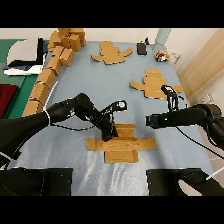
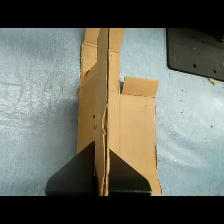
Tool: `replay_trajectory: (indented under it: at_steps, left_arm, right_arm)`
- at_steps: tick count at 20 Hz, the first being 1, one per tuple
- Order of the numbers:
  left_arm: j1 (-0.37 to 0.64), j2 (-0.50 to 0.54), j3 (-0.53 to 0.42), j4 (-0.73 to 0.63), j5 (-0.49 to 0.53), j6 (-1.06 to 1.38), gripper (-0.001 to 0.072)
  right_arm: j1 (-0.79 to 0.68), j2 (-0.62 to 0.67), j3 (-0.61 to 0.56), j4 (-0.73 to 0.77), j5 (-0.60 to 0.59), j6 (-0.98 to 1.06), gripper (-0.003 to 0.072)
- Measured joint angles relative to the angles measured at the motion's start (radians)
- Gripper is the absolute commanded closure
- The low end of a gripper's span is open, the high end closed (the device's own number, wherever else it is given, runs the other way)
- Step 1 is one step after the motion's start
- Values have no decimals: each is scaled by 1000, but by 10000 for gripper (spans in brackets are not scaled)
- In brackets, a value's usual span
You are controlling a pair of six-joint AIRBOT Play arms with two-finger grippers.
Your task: Fold the box.
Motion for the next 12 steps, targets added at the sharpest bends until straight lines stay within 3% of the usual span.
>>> replay_trajectory:
  at_steps: [8,12]
  left_arm:
    - [0,-7,0,-15,-3,-1,695]
    - [0,-8,0,-17,-1,-1,694]
  right_arm:
    - [13,11,0,-9,-13,11,685]
    - [127,85,0,-70,-78,99,685]
